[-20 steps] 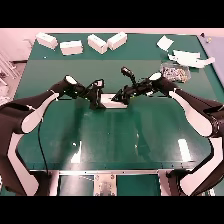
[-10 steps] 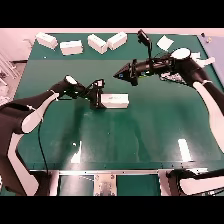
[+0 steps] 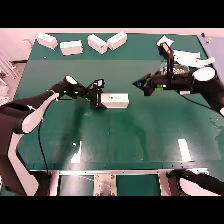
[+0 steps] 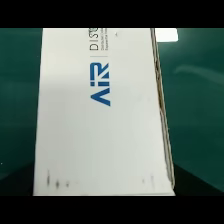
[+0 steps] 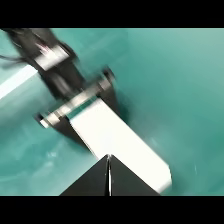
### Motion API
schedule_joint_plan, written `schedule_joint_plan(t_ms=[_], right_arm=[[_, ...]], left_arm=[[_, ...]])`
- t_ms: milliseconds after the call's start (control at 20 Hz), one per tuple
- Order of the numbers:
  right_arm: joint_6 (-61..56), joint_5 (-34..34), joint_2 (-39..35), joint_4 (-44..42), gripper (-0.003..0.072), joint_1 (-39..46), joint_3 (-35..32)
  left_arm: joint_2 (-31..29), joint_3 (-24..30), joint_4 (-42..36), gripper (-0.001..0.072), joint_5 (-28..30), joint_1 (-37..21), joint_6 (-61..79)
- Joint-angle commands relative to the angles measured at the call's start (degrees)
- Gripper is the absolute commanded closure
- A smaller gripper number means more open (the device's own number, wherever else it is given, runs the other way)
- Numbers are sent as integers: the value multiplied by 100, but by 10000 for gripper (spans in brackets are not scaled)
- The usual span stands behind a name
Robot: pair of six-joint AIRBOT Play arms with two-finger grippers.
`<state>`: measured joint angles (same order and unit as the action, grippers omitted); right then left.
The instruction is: Fold the box and place the chain.
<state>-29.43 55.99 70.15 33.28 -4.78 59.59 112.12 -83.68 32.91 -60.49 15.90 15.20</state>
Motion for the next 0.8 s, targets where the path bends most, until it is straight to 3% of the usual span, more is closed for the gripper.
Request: schedule_joint_plan(t_ms=[0, 50, 100, 300, 600, 750], right_arm=[[-59, -310, -208, 26, 673, 155, -656], [-61, -304, -208, 24, 673, 173, -660], [-59, -310, -214, 24, 673, 179, -656], [-83, -304, -247, 22, 673, 177, -654], [-192, -304, -323, 22, 673, 179, -651], [-348, -302, -343, 22, 673, 179, -654]], left_arm=[[-2, -7, -181, 263, 177, -4, -17], [-4, -9, -308, 609, 223, -7, -79], [-9, -42, -317, 688, 216, -7, -33], [-238, -203, -334, 693, 363, -7, -828], [-1499, -101, 76, 694, 1513, -225, -2249], [-2282, 435, 225, 694, 2310, -597, -2953]])
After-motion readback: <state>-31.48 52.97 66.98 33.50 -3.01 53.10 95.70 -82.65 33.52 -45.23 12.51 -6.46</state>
